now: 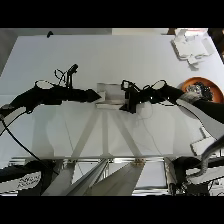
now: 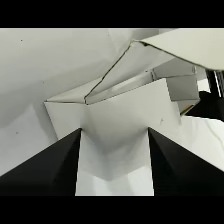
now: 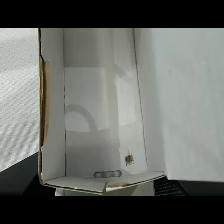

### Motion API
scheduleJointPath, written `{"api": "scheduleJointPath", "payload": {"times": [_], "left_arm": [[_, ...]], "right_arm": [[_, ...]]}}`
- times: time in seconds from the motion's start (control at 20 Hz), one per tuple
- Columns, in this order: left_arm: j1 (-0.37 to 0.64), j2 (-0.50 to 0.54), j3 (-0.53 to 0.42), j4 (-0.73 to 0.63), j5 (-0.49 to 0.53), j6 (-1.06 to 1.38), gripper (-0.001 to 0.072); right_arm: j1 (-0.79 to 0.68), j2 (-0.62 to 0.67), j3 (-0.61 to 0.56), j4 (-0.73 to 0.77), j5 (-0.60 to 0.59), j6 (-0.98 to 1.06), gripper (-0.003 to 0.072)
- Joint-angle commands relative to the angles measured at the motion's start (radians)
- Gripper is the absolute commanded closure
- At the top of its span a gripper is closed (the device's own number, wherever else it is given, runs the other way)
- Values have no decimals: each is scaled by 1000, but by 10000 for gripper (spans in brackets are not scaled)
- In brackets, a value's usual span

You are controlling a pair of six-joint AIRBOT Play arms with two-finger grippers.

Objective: Fold the box and place the chain.

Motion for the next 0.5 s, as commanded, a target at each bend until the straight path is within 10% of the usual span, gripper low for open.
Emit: {"api": "scheduleJointPath", "payload": {"times": [0.0, 0.45], "left_arm": [[-18, -1, 0, 70, 39, 0, 278], [-44, -1, 0, 113, 126, -6, 317]], "right_arm": [[0, 0, 0, 0, 0, 0, 176], [0, 0, 0, 0, 0, 0, 176]]}}
